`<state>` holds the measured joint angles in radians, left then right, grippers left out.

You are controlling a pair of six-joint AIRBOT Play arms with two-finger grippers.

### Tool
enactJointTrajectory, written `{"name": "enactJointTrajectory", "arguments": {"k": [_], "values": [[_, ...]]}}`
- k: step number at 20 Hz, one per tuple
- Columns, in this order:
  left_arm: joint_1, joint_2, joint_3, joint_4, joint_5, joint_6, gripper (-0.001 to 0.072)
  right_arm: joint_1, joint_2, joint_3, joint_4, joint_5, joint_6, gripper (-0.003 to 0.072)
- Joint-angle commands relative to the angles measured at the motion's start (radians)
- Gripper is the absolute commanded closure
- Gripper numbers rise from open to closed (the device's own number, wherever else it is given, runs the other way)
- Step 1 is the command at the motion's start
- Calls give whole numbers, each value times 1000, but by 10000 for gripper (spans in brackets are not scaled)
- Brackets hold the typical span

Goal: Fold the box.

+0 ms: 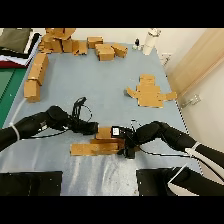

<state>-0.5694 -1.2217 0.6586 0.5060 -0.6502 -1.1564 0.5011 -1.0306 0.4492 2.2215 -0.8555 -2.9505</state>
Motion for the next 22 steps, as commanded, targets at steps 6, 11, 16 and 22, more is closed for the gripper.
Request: {"name": "enactJointTrajectory", "arguments": {"k": [6,11,16,22], "values": [[274,350,5,107,-438,576,696,-1,-1,0,-8,1,0,116],[168,371,-26,261,-445,691,52,-1,-1,0,-8,1,0,116],[-40,318,-66,280,-236,853,13,-1,0,0,-8,1,0,116],[-73,219,-89,296,-180,958,13,-1,-1,0,-11,1,0,116]]}}
